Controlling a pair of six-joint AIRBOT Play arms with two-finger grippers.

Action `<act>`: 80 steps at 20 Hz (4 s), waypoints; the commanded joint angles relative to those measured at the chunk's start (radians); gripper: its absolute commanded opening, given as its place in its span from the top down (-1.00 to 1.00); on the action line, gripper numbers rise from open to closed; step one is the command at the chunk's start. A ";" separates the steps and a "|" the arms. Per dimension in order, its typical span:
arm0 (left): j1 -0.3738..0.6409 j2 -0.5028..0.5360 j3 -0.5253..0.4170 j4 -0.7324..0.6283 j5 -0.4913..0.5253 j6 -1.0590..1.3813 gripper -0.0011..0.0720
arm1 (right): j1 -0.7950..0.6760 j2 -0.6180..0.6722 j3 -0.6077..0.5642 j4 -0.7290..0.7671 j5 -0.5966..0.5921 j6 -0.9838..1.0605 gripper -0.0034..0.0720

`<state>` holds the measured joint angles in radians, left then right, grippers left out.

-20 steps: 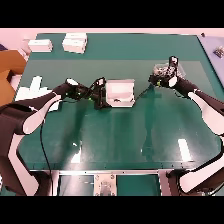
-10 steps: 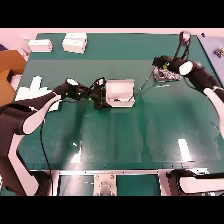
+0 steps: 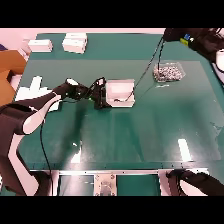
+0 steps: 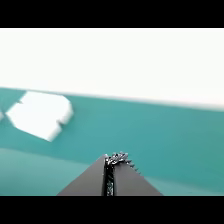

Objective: Fold the box and place the chain.

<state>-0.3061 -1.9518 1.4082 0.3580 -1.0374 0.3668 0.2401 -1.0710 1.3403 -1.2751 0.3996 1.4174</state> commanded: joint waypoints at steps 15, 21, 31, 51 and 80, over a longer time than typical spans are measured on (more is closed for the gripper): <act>0.000 0.000 0.000 0.000 0.000 0.000 -0.47 | 0.279 0.079 -0.228 0.043 0.090 0.087 0.89; 0.000 0.000 0.000 0.000 0.000 0.000 -0.47 | 0.288 0.008 -0.310 0.062 0.088 0.098 0.89; 0.000 0.000 0.000 0.000 0.000 0.000 -0.47 | 0.320 -0.226 -0.313 0.083 0.045 0.098 0.87; 0.000 0.000 0.000 0.000 0.000 0.000 -0.47 | -0.291 -0.264 -0.410 0.019 -0.021 0.160 -0.46; 0.000 0.000 0.000 0.000 0.000 0.000 -0.47 | -0.245 -0.747 -0.103 0.113 -0.251 0.175 0.88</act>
<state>-0.3061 -1.9518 1.4082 0.3580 -1.0374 0.3664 -0.0040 -1.8149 1.2369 -1.1584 0.1417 1.5929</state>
